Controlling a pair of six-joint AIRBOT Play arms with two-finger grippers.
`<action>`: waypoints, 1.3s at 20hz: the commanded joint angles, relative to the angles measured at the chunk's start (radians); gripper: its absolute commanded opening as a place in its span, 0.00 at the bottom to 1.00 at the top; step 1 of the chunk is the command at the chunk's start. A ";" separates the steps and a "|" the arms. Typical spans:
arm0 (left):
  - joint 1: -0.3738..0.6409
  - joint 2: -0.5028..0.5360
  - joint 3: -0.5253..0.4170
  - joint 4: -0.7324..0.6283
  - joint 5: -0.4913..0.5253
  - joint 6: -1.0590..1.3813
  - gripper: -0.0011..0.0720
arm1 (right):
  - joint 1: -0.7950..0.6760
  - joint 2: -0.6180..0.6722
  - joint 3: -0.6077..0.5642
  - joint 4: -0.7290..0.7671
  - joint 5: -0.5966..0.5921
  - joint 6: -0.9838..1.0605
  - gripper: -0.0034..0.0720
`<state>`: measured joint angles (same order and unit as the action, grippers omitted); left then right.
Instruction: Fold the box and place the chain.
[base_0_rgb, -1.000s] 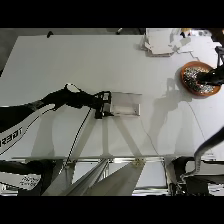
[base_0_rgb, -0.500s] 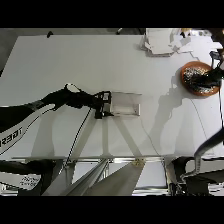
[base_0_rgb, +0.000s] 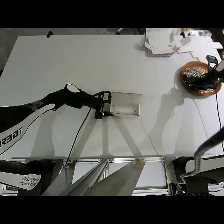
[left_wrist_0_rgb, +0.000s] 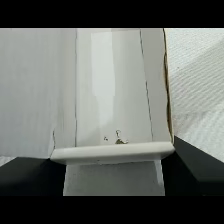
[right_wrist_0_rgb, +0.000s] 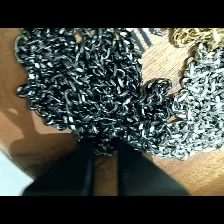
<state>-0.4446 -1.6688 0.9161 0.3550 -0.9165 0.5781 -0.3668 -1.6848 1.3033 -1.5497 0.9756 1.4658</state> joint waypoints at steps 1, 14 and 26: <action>0.000 0.000 0.000 0.000 0.000 0.000 0.30 | 0.000 -0.007 0.000 0.002 0.005 0.003 0.10; 0.000 0.000 0.000 0.000 0.000 0.000 0.30 | 0.000 0.433 0.000 0.037 0.159 -0.074 0.07; 0.000 0.000 0.000 0.000 0.000 0.000 0.30 | 0.262 0.961 0.000 0.365 0.361 -0.116 0.07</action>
<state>-0.4446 -1.6688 0.9161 0.3546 -0.9165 0.5781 -0.2073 -0.8162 1.3025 -1.2217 1.2903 1.3540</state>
